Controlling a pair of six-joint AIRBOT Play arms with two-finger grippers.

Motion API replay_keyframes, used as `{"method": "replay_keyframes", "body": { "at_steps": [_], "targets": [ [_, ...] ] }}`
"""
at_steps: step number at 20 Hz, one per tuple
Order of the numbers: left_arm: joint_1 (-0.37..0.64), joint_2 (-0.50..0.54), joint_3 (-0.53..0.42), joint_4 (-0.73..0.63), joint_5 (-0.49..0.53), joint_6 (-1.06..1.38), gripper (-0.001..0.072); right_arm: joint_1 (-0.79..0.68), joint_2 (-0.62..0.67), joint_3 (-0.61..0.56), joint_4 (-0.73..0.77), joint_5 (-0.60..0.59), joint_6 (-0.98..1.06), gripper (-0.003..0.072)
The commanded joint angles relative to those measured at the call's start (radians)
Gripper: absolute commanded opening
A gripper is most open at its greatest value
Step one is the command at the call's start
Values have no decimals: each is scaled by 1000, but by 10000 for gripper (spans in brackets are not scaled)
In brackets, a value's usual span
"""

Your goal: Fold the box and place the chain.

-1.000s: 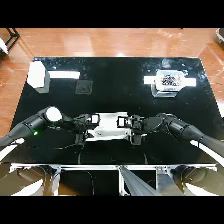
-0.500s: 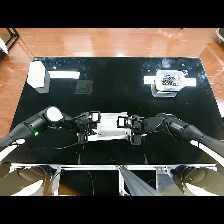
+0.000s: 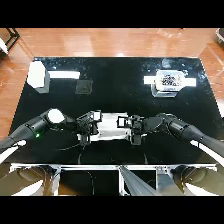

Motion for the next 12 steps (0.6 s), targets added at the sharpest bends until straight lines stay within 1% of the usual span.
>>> {"method": "replay_keyframes", "body": {
  "at_steps": [1, 6, 12],
  "targets": [
    [-1, 0, -46, -48, 37, -52, 113, 0, 0, 0, 0, 1, 0, 107],
    [-1, 4, -55, -67, 72, -49, 113, 0, 0, 0, 0, 1, 0, 107],
    [-1, 23, -54, -67, 62, -39, 124, 0, 0, 0, 0, 1, 0, 107]
  ]
}}
